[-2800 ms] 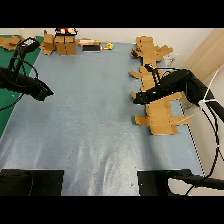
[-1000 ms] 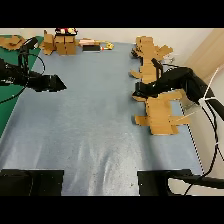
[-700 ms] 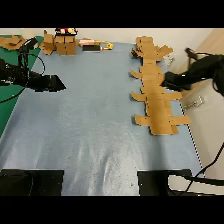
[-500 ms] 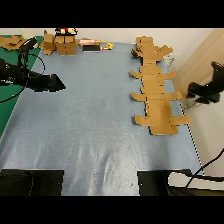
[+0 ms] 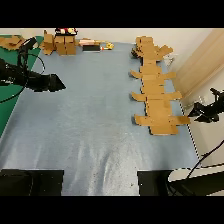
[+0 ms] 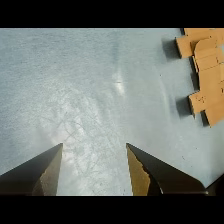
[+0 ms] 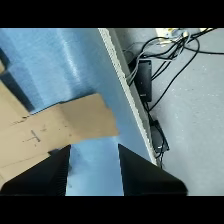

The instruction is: Fold the box.

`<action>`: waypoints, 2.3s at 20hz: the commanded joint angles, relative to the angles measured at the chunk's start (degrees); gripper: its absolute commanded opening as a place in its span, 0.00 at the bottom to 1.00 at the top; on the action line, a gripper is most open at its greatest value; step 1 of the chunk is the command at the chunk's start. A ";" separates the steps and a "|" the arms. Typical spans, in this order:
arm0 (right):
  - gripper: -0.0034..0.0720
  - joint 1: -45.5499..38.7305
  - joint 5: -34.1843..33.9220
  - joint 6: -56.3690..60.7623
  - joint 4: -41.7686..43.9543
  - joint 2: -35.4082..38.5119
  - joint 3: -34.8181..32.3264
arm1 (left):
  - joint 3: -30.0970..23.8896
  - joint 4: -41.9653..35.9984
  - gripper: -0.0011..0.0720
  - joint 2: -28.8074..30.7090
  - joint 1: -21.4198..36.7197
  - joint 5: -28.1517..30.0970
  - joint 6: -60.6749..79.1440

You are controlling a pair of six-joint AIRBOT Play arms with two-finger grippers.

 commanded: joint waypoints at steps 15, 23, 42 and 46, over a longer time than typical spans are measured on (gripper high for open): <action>0.53 -0.74 -10.67 -12.81 12.41 -3.98 -0.02 | 0.00 -0.44 0.83 -0.02 0.02 -1.62 -1.46; 0.43 -0.68 -12.57 -12.90 14.47 -0.24 -0.26 | -0.02 -0.44 0.83 -0.02 0.02 -2.16 -1.42; 0.05 7.82 -11.67 -14.23 17.31 -0.72 -3.17 | 0.00 -2.21 0.83 -0.37 0.02 -2.99 -1.51; 0.05 8.17 -13.62 -9.22 19.67 7.19 -0.04 | -0.02 -2.64 0.83 -0.37 0.02 -3.21 -3.02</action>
